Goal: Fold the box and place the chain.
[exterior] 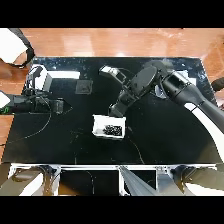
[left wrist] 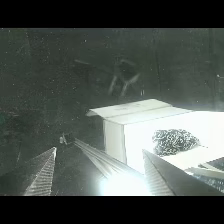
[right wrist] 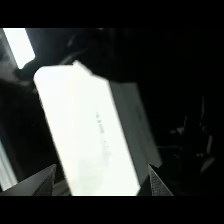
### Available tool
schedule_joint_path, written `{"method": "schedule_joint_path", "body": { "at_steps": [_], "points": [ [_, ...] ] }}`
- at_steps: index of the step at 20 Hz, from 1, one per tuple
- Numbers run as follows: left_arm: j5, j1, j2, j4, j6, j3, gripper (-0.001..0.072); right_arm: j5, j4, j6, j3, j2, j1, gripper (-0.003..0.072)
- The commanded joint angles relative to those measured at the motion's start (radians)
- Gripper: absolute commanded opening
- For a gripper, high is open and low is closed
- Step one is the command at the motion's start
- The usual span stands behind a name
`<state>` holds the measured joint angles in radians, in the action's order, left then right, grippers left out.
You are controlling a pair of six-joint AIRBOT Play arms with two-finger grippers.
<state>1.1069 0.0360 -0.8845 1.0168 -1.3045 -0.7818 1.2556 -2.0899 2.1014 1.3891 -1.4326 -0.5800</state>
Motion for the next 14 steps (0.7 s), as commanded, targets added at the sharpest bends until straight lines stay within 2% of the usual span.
{"method": "schedule_joint_path", "body": {
  "at_steps": [1,5,8,12,14],
  "points": [
    [-0.002,-0.001,-0.001,0.0,0.001,0.0,0.0631,-0.011,0.007,-0.002,0.019,-0.002,0.054,0.0704],
    [-0.003,-0.001,-0.001,0.0,0.001,0.0,0.0631,0.075,0.008,0.024,-0.022,-0.005,0.066,0.0704],
    [-0.006,-0.001,-0.001,0.0,0.0,0.0,0.0631,0.046,-0.008,0.032,-0.077,-0.014,0.06,0.0705],
    [-0.006,-0.001,-0.001,0.0,0.0,0.0,0.0631,0.046,-0.063,0.05,-0.077,-0.015,0.056,0.0704],
    [-0.006,-0.001,-0.001,-0.001,-0.005,0.0,0.0631,0.054,-0.037,0.05,-0.077,-0.016,0.036,0.0705]
  ]
}}
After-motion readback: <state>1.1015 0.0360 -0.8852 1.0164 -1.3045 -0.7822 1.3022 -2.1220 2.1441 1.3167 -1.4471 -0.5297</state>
